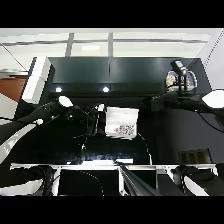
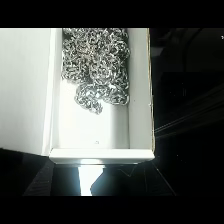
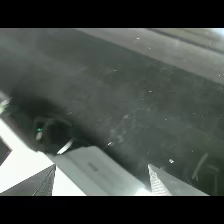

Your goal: Fold the box and place the chain.

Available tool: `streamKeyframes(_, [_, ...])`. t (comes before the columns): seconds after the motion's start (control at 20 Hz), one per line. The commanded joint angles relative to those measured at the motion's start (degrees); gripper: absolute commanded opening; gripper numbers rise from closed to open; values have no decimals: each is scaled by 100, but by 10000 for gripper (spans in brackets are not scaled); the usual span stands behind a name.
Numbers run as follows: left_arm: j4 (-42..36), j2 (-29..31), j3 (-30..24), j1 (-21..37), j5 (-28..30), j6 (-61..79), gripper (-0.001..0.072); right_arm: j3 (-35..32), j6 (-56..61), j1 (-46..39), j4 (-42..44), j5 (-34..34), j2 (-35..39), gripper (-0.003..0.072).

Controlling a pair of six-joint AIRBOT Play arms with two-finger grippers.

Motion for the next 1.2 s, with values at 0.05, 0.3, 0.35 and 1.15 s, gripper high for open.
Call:
streamKeyframes(0.05, [70,0,-2,-48,61,-44,483,4,-4,533,-76,-728,-835,698])
streamKeyframes(0.3, [81,0,0,-48,61,-50,483,4,-780,715,-76,522,-863,698])
streamKeyframes(0.35, [81,0,0,-48,61,-50,483,4,-861,715,-76,800,-863,698])
streamKeyframes(1.15, [81,0,0,-48,59,-50,484,-79,-2299,715,-627,1659,-282,659])
